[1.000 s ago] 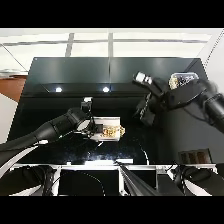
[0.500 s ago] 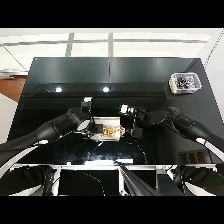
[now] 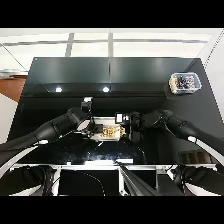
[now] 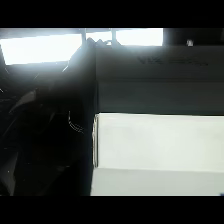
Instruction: Fold the box and place the chain.
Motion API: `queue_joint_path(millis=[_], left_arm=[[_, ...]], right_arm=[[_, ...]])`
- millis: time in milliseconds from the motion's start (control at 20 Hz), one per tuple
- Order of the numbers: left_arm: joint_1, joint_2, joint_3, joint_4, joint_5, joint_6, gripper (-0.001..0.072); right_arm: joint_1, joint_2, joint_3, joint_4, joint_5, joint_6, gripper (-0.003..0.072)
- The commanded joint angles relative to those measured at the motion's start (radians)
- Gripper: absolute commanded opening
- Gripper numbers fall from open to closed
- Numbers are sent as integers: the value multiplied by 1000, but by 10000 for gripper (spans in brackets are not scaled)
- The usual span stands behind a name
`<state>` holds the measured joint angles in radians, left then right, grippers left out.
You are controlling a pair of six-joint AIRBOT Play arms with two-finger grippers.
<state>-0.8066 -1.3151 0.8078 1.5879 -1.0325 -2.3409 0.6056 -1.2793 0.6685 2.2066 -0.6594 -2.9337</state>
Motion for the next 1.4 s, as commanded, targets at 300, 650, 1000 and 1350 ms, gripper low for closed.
queue_joint_path(millis=[300,650,1000,1350], left_arm=[[1,0,0,0,0,0,35],[1,0,0,0,-1,0,34],[1,0,0,0,-1,0,34],[1,0,0,0,-1,0,35]], right_arm=[[50,-26,0,11,73,-32,700],[53,-30,0,-37,72,60,456],[53,-15,0,-108,39,141,194],[24,156,1,-270,-43,341,19]])
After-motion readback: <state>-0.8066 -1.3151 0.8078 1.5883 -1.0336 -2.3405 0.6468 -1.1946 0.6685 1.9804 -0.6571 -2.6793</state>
